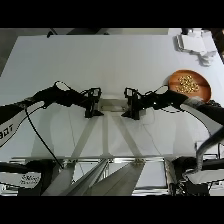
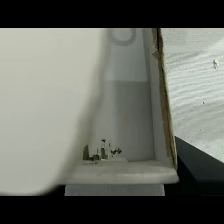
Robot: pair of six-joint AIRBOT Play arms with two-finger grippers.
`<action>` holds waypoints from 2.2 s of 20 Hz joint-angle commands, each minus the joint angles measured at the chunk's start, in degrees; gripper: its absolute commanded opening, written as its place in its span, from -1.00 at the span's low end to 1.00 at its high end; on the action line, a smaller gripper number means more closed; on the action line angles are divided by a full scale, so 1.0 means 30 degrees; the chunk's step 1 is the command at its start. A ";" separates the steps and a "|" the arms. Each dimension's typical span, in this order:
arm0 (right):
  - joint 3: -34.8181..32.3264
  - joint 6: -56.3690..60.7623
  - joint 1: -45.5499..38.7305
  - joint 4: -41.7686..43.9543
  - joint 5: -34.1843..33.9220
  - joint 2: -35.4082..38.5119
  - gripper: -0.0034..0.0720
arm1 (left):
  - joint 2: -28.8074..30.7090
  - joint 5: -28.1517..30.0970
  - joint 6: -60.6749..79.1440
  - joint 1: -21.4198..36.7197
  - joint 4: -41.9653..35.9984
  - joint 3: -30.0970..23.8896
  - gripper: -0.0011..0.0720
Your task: Fold the box and place the chain.
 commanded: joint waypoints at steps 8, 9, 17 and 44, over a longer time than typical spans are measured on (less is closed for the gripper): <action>-0.0007 -0.0007 0.0007 -0.0015 0.0087 0.0000 0.28 | -0.0015 0.0022 -0.0051 -0.0007 0.0036 -0.0007 -0.21; -0.0007 -0.0007 0.0007 -0.0007 0.0087 0.0000 0.28 | -0.0015 0.0022 -0.0051 -0.0007 0.0036 -0.0007 -0.21; 0.0000 0.2914 0.0029 -0.4095 -0.0801 0.1231 0.82 | -0.0015 0.0022 -0.0051 -0.0007 0.0036 -0.0007 -0.21; 0.2266 1.1315 0.0262 0.4612 -0.5399 0.1632 -0.88 | -0.0015 0.0029 -0.0051 -0.0007 0.0036 -0.0007 -0.21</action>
